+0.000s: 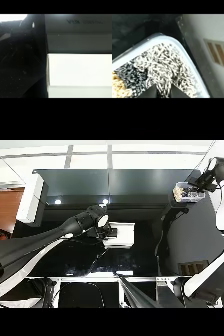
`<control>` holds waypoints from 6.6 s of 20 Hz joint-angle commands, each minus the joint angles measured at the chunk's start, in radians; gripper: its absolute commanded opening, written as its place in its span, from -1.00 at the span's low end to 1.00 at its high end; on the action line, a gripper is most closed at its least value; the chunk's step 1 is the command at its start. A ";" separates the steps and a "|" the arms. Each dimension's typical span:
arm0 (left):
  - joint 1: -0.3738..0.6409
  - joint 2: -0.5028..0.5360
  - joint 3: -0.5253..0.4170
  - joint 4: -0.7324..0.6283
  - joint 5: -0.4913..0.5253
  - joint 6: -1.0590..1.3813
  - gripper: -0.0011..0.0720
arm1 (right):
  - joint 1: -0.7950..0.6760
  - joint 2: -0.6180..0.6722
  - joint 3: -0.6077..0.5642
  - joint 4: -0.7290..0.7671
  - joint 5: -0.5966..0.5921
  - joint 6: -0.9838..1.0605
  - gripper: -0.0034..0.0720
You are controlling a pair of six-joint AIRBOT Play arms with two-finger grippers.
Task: Fold the box and place the chain.
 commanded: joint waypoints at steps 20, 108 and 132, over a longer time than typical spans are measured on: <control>0.000 0.000 0.003 0.000 -0.046 0.000 -0.90 | 0.026 0.982 -0.342 0.513 0.086 -0.376 -0.89; 0.590 0.414 -0.512 -0.805 -0.007 1.880 0.79 | 0.509 1.142 -1.154 0.472 -0.151 -0.339 -0.26; 0.410 0.212 -0.514 -0.945 0.283 2.555 0.96 | 0.509 1.142 -1.156 0.475 -0.171 -0.290 -0.26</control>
